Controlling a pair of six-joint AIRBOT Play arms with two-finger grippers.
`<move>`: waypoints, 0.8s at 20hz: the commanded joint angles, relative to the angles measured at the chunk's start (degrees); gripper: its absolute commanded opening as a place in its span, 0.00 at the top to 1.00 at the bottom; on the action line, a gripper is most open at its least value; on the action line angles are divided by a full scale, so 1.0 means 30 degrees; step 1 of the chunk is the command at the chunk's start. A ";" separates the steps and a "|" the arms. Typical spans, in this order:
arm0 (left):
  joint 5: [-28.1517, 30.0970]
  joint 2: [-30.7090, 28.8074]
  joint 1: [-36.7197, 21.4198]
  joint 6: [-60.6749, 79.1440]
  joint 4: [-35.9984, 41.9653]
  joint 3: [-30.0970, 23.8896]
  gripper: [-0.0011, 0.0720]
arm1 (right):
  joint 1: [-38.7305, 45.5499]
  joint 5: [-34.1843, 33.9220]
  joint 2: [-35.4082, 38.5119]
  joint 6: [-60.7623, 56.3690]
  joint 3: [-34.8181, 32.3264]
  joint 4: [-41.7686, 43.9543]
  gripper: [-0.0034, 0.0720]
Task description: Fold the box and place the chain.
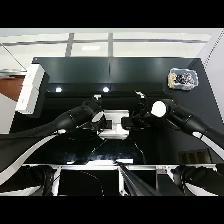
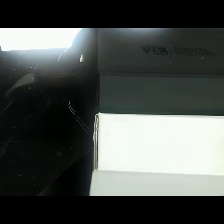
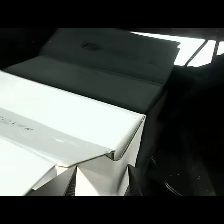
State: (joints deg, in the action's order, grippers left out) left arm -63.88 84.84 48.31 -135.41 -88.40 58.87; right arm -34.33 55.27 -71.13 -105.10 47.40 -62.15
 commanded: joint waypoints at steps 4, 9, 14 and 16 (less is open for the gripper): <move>-0.0175 0.0007 -0.0007 0.0000 -0.0007 0.0007 0.94 | -0.1246 -0.0036 -0.0015 -0.3767 0.0146 -0.3439 0.47; -0.0379 0.0007 -0.0007 0.0000 -0.0015 0.0007 0.94 | -0.2025 0.0007 -0.0066 -0.5574 0.0189 -0.4503 0.47; -0.0386 0.0007 -0.0007 0.0000 -0.0007 0.0007 0.94 | -0.2025 0.0590 -0.0204 -0.6390 0.1268 -0.5289 0.55; -0.0372 0.0007 -0.0007 0.0000 -0.0029 0.0007 0.94 | -0.2106 0.1945 -0.0743 -0.6739 0.1953 -0.5865 0.55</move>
